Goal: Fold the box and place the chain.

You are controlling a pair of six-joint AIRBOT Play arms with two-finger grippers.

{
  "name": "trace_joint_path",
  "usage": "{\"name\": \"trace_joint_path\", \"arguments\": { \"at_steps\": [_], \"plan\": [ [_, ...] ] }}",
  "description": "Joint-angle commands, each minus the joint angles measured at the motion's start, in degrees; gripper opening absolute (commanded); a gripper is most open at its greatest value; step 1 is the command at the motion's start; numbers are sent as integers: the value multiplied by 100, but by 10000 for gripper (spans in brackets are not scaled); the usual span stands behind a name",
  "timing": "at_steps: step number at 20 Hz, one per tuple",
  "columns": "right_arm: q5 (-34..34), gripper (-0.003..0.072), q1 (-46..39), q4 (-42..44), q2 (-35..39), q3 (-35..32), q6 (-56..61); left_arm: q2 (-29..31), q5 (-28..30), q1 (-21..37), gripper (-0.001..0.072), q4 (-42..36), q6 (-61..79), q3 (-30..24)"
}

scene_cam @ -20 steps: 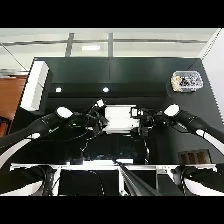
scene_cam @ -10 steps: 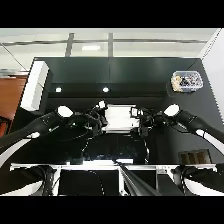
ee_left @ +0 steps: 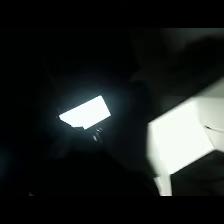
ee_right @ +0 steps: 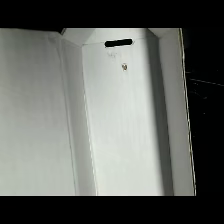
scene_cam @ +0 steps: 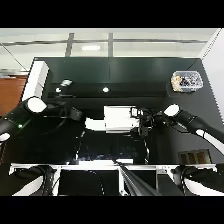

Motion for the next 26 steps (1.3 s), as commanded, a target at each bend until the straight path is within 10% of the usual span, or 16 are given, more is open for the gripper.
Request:
{"name": "trace_joint_path", "arguments": {
  "at_steps": [1,15,20,26],
  "plan": [
    [2,468,2,0,0,0,0,74,-472,883,27,-26,-2135,-356],
    [4,468,2,0,0,0,-2,-1600,-743,-267,32,-3421,774,-234],
    [2,468,2,0,0,0,0,-1598,-1373,72,633,-3421,966,177],
    [4,468,2,-2,0,0,-2,-1598,-1899,-345,630,-2828,887,728]
  ]
}}
